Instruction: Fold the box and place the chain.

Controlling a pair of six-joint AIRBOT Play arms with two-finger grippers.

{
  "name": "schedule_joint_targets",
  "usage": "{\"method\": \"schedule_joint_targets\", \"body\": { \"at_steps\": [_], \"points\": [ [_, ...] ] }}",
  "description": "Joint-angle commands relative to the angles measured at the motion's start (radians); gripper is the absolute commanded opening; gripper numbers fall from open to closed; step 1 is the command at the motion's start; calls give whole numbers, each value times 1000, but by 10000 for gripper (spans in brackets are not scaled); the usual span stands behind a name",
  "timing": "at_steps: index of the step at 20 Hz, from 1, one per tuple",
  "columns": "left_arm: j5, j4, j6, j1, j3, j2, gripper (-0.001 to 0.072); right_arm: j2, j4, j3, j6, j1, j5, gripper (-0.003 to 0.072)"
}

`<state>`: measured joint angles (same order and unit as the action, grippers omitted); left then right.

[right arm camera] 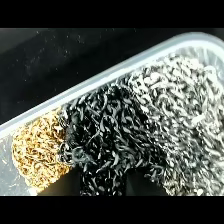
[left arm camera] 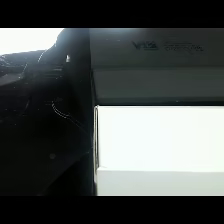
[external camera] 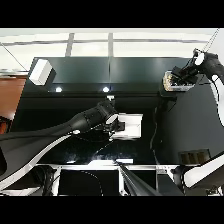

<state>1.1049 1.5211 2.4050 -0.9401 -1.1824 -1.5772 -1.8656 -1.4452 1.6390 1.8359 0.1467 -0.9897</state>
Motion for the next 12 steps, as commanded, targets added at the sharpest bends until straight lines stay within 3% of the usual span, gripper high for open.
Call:
{"method": "schedule_joint_targets", "body": {
  "at_steps": [1, 5, 12],
  "points": [
    [-1, 0, 0, 1, 0, 0, 28, -7, -6, 27, -40, 2, -14, 30],
    [0, 0, 0, 1, 0, 0, 28, 55, -13, 108, -175, 2, -79, 9],
    [0, 0, 0, 1, 0, 0, 28, 409, 40, 121, -357, 1, -127, 5]
  ]
}}
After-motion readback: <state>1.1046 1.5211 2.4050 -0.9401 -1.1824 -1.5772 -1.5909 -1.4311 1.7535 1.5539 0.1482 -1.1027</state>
